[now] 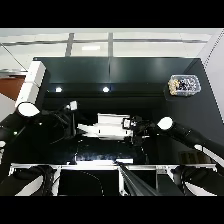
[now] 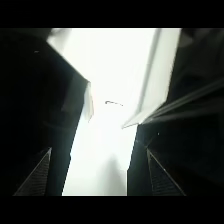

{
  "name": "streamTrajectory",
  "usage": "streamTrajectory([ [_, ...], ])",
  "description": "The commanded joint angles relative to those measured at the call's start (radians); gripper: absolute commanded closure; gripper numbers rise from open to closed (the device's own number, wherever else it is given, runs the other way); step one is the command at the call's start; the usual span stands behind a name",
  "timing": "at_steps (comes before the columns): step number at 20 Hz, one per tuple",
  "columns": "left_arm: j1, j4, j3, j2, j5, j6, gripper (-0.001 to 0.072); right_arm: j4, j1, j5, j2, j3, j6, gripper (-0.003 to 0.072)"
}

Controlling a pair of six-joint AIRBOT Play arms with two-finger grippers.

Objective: Fold the box and place the chain.

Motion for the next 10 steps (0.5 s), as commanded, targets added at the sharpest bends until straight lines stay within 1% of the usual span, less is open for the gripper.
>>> streamTrajectory([
  [1,-0.070,0.028,0.000,-0.083,0.061,0.190,0.0014,0.000,0.001,0.001,-0.001,0.000,0.000,0.0161],
  [3,-0.121,0.017,0.000,-0.123,0.119,0.198,0.0014,0.000,0.001,0.001,-0.001,0.000,0.000,0.0161],
  [5,-0.158,0.014,0.000,-0.139,0.150,0.198,0.0014,0.000,0.001,0.001,-0.001,0.000,0.000,0.0161],
  [8,-0.186,-0.033,0.000,-0.147,0.197,0.196,0.0031,0.000,0.001,0.001,-0.001,0.000,0.000,0.0161],
  [9,-0.189,-0.054,0.000,-0.149,0.205,0.195,0.0058,0.000,0.001,0.001,-0.001,0.000,0.000,0.0161],
  [10,-0.189,-0.069,0.000,-0.151,0.204,0.195,0.0181,0.000,0.001,0.001,-0.001,0.000,0.000,0.0161],
])
